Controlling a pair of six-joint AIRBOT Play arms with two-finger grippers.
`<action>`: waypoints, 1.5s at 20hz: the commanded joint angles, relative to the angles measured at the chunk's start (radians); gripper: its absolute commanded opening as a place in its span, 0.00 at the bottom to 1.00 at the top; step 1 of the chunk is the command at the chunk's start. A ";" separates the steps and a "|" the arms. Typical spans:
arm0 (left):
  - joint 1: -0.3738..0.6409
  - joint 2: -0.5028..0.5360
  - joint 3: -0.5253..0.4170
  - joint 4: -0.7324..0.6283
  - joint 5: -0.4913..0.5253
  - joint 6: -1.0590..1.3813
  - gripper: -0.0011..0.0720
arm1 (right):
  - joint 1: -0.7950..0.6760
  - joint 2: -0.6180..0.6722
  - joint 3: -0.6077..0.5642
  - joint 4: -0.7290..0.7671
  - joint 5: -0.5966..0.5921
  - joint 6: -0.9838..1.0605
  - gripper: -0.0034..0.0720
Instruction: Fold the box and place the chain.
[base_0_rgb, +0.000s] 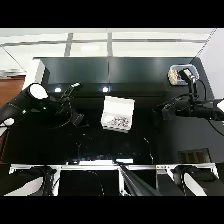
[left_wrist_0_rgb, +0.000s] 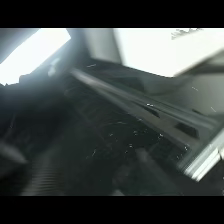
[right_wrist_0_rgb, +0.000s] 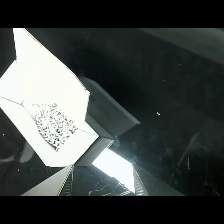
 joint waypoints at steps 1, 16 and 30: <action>0.024 -0.026 -0.023 -0.127 0.005 0.477 1.00 | 0.000 0.001 0.000 0.000 -0.003 0.003 0.61; -0.044 -0.120 0.010 -0.140 0.245 0.955 1.00 | 0.000 0.001 0.000 0.000 -0.044 0.003 0.61; -0.132 -0.234 0.040 -0.253 0.242 1.061 0.99 | 0.000 0.000 0.000 0.000 -0.066 0.002 0.61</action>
